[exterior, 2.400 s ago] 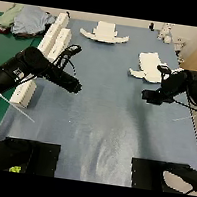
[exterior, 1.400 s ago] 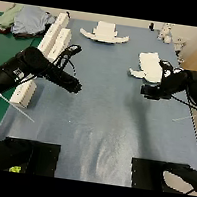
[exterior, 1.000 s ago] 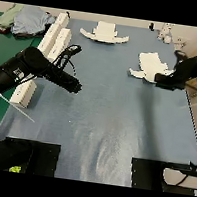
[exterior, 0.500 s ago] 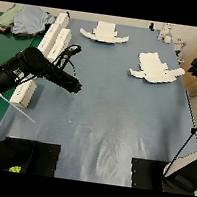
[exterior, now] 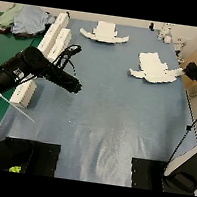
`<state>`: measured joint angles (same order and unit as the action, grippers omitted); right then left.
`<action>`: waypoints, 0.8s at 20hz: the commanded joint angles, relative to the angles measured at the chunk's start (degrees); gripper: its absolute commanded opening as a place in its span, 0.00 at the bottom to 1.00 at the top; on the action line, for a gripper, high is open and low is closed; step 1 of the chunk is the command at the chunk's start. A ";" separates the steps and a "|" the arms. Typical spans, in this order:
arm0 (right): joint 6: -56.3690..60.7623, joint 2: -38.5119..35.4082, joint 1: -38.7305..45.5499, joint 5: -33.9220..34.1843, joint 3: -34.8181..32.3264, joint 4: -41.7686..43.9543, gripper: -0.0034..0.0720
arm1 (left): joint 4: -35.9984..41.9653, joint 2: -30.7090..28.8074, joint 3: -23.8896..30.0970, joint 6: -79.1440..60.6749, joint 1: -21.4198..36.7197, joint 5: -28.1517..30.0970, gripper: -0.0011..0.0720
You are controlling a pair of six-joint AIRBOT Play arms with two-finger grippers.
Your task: Fold the box.
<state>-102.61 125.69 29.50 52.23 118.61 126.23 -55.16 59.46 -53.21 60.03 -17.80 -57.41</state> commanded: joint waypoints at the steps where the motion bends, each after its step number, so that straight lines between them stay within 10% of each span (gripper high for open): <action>1: -2.67 1.60 0.07 -2.27 0.15 4.42 0.44 | -0.02 -0.02 0.00 0.00 -0.04 0.00 0.03; 14: -16.00 -3.45 0.07 15.87 0.48 10.29 0.23 | -0.04 -0.02 0.02 0.00 -0.04 0.00 0.03; 16: -16.00 -3.72 0.02 17.97 0.44 10.25 0.05 | -0.04 -0.02 0.02 0.00 -0.04 0.00 0.03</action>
